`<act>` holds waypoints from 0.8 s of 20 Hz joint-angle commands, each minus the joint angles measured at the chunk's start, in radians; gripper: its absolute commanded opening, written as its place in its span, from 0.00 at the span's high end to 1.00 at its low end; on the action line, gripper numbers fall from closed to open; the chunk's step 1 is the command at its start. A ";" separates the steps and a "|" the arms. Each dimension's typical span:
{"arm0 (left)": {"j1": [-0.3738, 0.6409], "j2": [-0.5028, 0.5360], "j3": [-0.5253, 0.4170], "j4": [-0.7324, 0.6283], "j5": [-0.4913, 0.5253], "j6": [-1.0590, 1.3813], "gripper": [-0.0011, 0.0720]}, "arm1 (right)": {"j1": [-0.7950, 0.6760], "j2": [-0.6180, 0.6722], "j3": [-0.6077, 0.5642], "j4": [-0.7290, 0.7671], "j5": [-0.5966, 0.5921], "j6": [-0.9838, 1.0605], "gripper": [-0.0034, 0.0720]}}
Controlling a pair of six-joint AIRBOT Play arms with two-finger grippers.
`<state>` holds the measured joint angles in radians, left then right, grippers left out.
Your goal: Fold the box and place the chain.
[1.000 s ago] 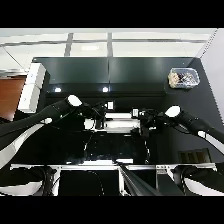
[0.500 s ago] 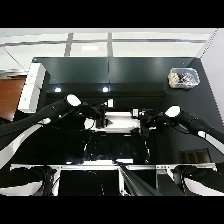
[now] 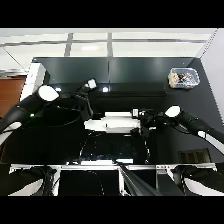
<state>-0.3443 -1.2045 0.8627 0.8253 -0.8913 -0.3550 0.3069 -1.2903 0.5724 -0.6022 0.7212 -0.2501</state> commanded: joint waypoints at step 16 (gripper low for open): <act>0.006 0.055 -0.261 -0.411 -0.131 -0.320 0.95 | 0.001 -0.001 0.000 0.000 0.000 0.000 0.72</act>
<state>-0.2955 -1.1469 0.6174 0.4835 -1.0901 -0.6880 0.3065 -1.2903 0.5724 -0.6022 0.7212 -0.2504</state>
